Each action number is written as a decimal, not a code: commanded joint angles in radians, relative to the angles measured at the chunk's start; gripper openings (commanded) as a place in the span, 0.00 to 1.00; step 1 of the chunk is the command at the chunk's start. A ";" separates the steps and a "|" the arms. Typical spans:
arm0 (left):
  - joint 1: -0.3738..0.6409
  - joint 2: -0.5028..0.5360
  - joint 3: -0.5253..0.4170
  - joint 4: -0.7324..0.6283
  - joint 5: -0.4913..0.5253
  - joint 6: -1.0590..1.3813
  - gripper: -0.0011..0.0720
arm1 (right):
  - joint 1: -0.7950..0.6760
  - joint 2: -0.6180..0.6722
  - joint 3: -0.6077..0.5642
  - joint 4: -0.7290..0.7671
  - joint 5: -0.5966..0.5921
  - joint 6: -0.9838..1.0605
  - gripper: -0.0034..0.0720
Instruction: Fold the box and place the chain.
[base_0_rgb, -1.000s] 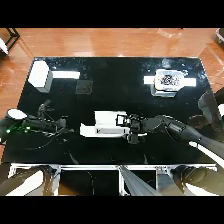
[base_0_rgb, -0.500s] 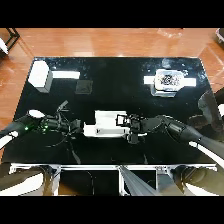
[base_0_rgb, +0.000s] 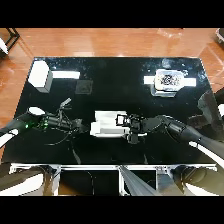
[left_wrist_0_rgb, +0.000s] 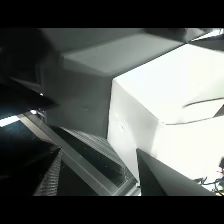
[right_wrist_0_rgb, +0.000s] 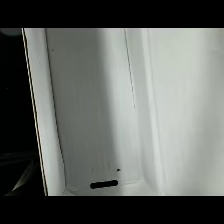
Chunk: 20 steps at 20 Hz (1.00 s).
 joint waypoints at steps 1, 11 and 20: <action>0.002 0.008 0.046 -0.005 -0.089 -0.008 0.81 | 0.000 0.000 0.000 0.000 -0.005 0.003 0.30; -0.047 0.014 0.058 -0.103 -0.136 -0.017 0.80 | 0.000 0.000 0.000 0.001 -0.005 0.003 0.30; -0.138 0.145 0.058 0.012 -0.005 -0.177 0.78 | 0.000 0.000 0.000 0.000 -0.003 0.003 0.30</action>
